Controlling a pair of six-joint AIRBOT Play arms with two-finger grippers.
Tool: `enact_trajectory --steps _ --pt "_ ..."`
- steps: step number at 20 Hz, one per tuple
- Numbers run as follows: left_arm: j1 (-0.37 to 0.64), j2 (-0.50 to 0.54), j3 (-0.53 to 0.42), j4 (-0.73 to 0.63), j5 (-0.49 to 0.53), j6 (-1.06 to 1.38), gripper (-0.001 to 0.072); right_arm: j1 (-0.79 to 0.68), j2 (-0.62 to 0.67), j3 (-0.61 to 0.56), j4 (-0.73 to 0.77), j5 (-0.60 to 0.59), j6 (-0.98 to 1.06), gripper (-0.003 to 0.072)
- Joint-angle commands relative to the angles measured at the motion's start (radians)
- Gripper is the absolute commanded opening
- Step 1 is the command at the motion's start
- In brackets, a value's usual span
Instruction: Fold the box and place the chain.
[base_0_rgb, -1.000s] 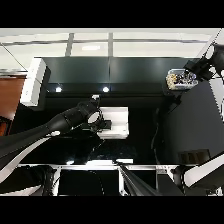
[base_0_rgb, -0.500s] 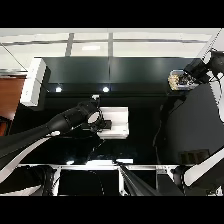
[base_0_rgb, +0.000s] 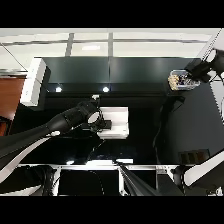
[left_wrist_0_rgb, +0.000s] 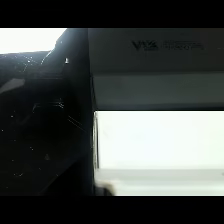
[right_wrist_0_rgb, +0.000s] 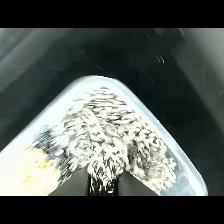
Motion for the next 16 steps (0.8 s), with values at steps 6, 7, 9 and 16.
enact_trajectory --steps 6,7,9,16 --pt "0.000 0.000 0.001 0.000 0.000 0.000 0.0030 -0.008 0.394 0.001 0.124 0.031 -0.307 0.0016" --pt "0.000 0.000 0.001 0.000 0.000 0.000 0.0029 -0.008 0.436 0.001 0.150 0.037 -0.323 0.0015" --pt "0.000 0.000 0.001 0.000 0.000 0.000 0.0029 -0.008 0.516 0.001 0.217 0.058 -0.364 0.0015" --pt "0.000 0.000 0.001 0.000 0.000 0.000 0.0029 -0.008 0.753 0.001 0.558 0.131 -0.465 0.0015"
